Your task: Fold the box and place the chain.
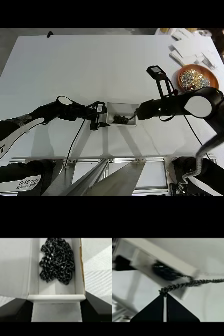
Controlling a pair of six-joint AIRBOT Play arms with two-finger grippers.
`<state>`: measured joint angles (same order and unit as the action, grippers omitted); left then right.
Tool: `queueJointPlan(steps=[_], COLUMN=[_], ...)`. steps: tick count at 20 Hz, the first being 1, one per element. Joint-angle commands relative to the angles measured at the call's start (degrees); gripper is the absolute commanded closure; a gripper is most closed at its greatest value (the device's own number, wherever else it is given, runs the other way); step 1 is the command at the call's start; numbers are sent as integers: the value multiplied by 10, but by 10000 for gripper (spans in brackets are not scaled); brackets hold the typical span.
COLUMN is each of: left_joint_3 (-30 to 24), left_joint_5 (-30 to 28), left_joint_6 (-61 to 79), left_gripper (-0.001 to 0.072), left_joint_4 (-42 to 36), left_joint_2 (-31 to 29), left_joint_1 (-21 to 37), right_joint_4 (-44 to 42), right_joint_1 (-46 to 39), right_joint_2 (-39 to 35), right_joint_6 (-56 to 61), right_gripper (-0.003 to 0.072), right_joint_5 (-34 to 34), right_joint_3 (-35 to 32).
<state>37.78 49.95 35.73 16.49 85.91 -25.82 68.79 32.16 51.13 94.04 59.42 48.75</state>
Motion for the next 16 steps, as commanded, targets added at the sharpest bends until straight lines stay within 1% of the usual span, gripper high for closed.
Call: queueJointPlan(steps=[1,4,6,10,12,13,15,16], left_joint_3=[0,0,0,0,0,0,0,0], left_joint_5=[0,0,0,0,0,0,0,0], left_joint_6=[0,0,0,0,0,0,0,0], left_gripper=[639,639,639,639,639,639,639,639], left_joint_4=[0,0,0,0,0,0,0,0], left_joint_2=[0,0,0,0,0,0,0,0], left_joint_1=[0,0,0,0,0,0,0,0], right_joint_4=[-75,-78,-78,-76,-76,-76,-78,-78], right_joint_1=[56,93,100,100,100,99,86,70], right_joint_2=[-18,-17,-14,26,49,57,60,60], right_joint_6=[0,2,2,2,1,-1,-22,-33], right_gripper=[670,670,669,661,544,523,524,524], right_joint_5=[-47,-96,-122,-130,-138,-148,-160,-150], right_joint_3=[0,0,0,0,0,1,11,28])
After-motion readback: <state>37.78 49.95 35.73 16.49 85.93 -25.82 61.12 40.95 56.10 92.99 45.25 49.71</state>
